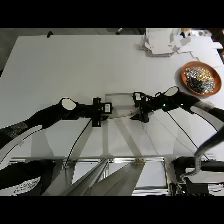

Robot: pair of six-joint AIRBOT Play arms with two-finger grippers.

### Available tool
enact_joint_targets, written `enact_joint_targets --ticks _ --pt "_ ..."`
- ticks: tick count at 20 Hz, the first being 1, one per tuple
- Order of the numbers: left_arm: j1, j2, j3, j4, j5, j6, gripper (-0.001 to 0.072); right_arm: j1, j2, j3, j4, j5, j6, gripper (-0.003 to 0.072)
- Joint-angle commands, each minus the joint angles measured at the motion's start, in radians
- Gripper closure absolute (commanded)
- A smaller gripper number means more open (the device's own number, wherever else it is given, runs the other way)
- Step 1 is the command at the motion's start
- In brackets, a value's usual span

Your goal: Fold the box and place the chain.

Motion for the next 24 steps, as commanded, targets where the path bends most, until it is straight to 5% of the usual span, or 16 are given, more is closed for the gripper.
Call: enact_joint_targets --ticks 1,7,8,10,17,19,24 --pt "-0.005 0.000 0.000 -0.014 -0.011 -0.009 0.0415 0.000 0.001 0.000 0.002 -0.001 0.001 0.0297" --pt "0.007 0.056 0.000 0.047 -0.028 -0.156 0.0449 0.000 0.001 0.000 0.002 -0.001 0.001 0.0297" --pt "0.018 0.083 0.000 0.091 -0.033 -0.253 0.0485 0.000 0.001 0.000 0.002 -0.001 0.001 0.0297" --pt "0.051 0.159 0.000 0.199 -0.066 -0.496 0.0685 0.000 0.001 0.000 0.002 -0.001 0.001 0.0297" --pt "0.261 0.397 0.000 0.499 -0.239 -1.421 0.0706 0.000 0.001 0.000 0.002 -0.001 0.001 0.0297" --pt "0.309 0.380 0.000 0.554 -0.319 -1.618 0.0706 0.000 0.001 0.000 0.002 -0.001 0.001 0.0297" --pt "0.285 0.183 0.000 0.529 -0.375 -1.633 0.0703 0.000 0.001 0.000 0.002 -0.001 0.001 0.0297"
